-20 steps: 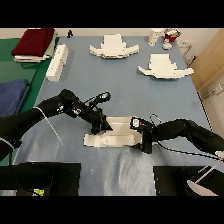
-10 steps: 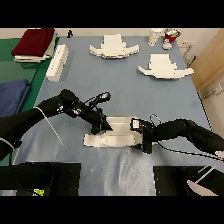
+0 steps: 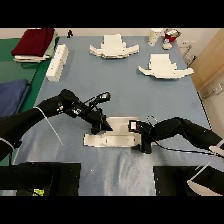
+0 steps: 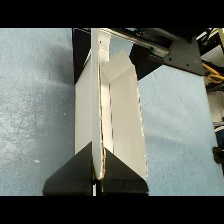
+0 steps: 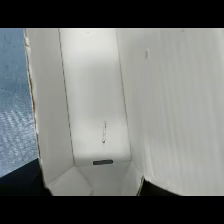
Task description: Fold the box.
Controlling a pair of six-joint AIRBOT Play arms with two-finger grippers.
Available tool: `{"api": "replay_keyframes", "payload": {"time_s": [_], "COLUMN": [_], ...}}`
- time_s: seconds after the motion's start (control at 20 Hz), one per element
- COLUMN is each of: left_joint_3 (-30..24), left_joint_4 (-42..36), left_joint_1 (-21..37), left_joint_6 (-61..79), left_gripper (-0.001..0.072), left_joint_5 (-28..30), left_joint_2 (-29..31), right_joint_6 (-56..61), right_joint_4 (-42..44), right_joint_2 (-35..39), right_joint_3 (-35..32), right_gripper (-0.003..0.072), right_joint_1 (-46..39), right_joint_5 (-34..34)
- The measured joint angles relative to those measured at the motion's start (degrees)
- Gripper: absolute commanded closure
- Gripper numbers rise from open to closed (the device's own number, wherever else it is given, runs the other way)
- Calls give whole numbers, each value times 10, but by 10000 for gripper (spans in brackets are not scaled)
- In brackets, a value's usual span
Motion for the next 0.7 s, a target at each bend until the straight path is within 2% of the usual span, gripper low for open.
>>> {"api": "replay_keyframes", "payload": {"time_s": [0.25, 0.3, 0.35, 0.7], "left_joint_3": [0, 0, 0, 0], "left_joint_4": [0, 0, 0, 0], "left_joint_1": [0, 0, 0, 0], "left_joint_6": [0, 0, 0, 0], "left_gripper": [695, 695, 695, 695], "left_joint_5": [0, 0, 0, 0], "left_joint_2": [0, 0, 0, 0], "right_joint_6": [-4, -4, -4, -4], "right_joint_4": [-3, -4, -5, -10], "right_joint_2": [-4, -5, -5, 7], "right_joint_3": [1, 1, 1, 1], "right_gripper": [-18, 16, 115, 120], "right_joint_1": [0, 0, 0, 0], "right_joint_5": [-2, -2, -2, -9]}}
